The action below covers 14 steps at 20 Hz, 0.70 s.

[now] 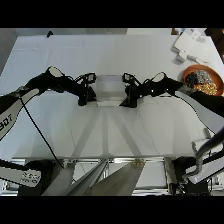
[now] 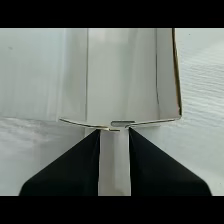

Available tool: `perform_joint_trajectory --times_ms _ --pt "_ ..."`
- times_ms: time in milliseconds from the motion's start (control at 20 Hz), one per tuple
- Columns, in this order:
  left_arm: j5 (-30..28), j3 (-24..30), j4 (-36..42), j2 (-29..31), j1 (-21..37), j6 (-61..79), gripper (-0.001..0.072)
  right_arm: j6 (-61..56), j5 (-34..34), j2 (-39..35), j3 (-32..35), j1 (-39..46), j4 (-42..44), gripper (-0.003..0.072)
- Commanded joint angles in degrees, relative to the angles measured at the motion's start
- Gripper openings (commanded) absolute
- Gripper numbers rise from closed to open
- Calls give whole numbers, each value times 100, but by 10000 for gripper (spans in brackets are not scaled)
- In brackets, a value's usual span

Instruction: Fold the box and place the chain.

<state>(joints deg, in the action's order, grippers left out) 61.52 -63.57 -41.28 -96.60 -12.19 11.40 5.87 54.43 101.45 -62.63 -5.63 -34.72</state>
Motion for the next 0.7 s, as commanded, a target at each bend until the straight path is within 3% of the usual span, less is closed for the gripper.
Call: perform_joint_trajectory --times_ms 0,450,500,600,650 --pt "-48 0 219 -2 -4 22 187 0 2 4 2 -2 2 556" --pt "173 0 457 -2 -7 22 193 0 0 4 2 -2 2 556" --pt "170 0 459 -2 -7 22 234 0 0 4 2 -2 2 556" --pt "173 0 459 -2 -7 22 242 0 2 4 2 -2 2 556" --pt "168 0 461 -2 -7 22 326 0 2 4 2 -2 2 556"
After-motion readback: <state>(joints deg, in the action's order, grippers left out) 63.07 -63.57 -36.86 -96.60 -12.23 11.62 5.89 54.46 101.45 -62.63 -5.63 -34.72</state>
